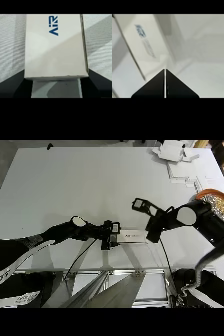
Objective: Fold the box and place the chain.
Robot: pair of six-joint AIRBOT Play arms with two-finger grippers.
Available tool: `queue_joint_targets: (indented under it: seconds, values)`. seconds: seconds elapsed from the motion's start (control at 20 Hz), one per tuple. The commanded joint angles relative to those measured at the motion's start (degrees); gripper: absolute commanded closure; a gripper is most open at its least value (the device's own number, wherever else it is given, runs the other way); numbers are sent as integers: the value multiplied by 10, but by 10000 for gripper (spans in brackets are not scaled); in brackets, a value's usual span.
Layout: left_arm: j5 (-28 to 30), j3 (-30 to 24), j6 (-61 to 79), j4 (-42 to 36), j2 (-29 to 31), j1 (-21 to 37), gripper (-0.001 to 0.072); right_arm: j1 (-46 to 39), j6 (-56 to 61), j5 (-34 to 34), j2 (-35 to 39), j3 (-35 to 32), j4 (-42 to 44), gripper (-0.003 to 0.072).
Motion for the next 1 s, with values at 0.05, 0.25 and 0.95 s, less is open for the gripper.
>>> queue_joint_targets:
  seconds: [0.05, 0.25, 0.95]
  values:
    - [1, 0, 0, 0, 0, 0, 503, -128, 127, 55, 3, 2, -94, 667]
    - [1, 0, 0, 0, 0, 0, 503, -232, 214, 69, 3, 2, -90, 667]
    - [0, 0, -28, 2, 37, 14, 500, -248, 224, 79, 3, 2, -87, 667]
